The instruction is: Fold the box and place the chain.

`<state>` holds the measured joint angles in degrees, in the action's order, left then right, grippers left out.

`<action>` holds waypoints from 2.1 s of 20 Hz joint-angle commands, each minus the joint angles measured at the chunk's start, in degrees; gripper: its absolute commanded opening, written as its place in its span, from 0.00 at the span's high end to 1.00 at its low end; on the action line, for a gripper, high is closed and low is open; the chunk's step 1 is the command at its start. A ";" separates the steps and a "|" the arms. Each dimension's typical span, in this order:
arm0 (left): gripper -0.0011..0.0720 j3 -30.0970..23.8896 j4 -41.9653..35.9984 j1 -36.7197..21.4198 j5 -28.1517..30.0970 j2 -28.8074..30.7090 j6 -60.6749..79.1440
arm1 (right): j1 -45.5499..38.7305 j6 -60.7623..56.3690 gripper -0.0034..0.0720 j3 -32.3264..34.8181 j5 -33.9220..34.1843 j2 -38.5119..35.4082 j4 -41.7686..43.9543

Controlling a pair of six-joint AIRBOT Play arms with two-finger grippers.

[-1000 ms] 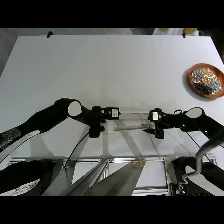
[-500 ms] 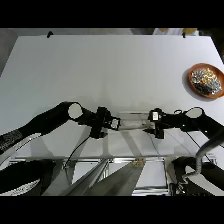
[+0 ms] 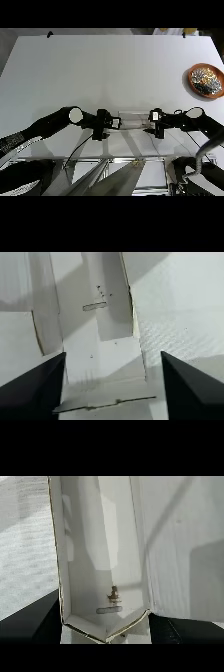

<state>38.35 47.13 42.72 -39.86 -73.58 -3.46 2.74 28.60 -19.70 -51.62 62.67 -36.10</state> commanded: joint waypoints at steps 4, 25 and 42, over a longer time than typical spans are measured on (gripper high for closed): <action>0.50 -0.28 -1.27 -2.36 0.50 4.59 -3.45 | 0.00 -0.04 0.50 -0.04 0.00 -0.04 0.02; 0.70 7.87 0.57 -5.64 -7.91 1.01 -13.75 | 0.00 -0.04 0.50 -0.04 -0.02 -0.04 0.02; 0.67 7.02 3.78 -4.63 -5.77 -9.44 -13.05 | 0.00 -0.04 0.50 -0.04 -0.02 -0.04 0.04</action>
<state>45.52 50.65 38.04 -46.94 -82.39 -16.64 2.74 28.56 -19.70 -51.64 62.67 -36.05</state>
